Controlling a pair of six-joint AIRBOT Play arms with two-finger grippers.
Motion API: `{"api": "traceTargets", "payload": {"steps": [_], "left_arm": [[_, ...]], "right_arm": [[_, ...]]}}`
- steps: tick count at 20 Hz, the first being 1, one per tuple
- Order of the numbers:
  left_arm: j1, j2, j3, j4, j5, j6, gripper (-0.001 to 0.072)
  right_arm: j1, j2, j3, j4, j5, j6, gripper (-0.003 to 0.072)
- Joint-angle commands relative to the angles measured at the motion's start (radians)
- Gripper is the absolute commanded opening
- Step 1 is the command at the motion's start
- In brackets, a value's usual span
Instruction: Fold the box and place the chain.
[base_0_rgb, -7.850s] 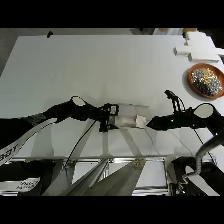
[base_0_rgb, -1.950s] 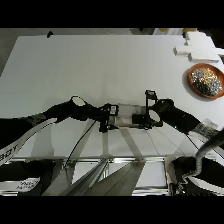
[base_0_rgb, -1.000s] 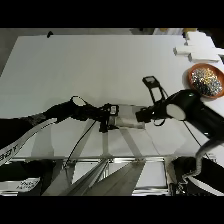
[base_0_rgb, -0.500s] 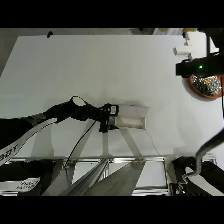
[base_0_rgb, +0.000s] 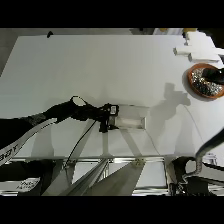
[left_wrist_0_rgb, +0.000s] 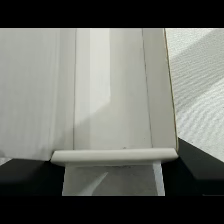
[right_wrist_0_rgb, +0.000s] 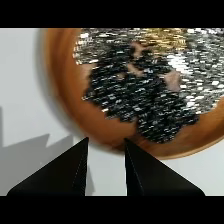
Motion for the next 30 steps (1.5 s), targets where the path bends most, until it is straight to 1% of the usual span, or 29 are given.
{"api": "traceTargets", "payload": {"steps": [1, 5, 8, 10, 13, 19, 20, 21, 22, 24, 27, 30], "left_arm": [[0.000, 0.000, 0.000, 0.000, 0.000, 0.000, 0.0208], [0.001, 0.000, 0.000, 0.000, 0.000, 0.000, 0.0208], [0.000, 0.000, 0.000, 0.000, 0.000, 0.000, 0.0208], [0.001, 0.000, 0.000, 0.000, 0.000, 0.000, 0.0208], [0.000, 0.000, 0.000, 0.000, 0.000, 0.000, 0.0208], [0.000, 0.000, 0.000, 0.000, 0.000, 0.000, 0.0208], [0.001, 0.000, 0.000, 0.000, 0.000, 0.000, 0.0208], [0.000, 0.000, 0.000, 0.000, 0.000, 0.000, 0.0208], [0.000, 0.000, 0.000, 0.000, 0.000, 0.000, 0.0208], [0.000, 0.000, 0.000, 0.000, 0.000, 0.000, 0.0208], [0.000, 0.000, 0.000, 0.000, 0.000, 0.000, 0.0208], [0.000, 0.000, 0.000, 0.000, 0.000, 0.000, 0.0208]], "right_arm": [[-0.103, -0.073, 0.000, 0.005, -0.048, -0.002, 0.0216], [-0.144, -0.121, 0.000, 0.005, -0.057, -0.003, 0.0217], [-0.147, -0.162, 0.000, 0.008, -0.075, -0.004, 0.0217], [-0.147, -0.187, 0.000, 0.037, -0.091, -0.018, 0.0216], [-0.147, -0.199, 0.000, 0.080, -0.123, -0.056, 0.0216], [-0.147, -0.236, 0.000, 0.083, -0.185, -0.056, 0.0213], [-0.147, -0.243, 0.000, 0.083, -0.195, -0.056, 0.0164], [-0.147, -0.251, 0.000, 0.083, -0.204, -0.056, 0.0146], [-0.147, -0.256, 0.000, 0.083, -0.206, -0.056, 0.0144], [-0.146, -0.254, 0.000, 0.083, -0.203, -0.056, 0.0013], [-0.147, -0.209, 0.000, 0.076, -0.158, -0.060, 0.0015], [-0.146, -0.090, 0.000, 0.076, -0.041, -0.120, 0.0015]]}}
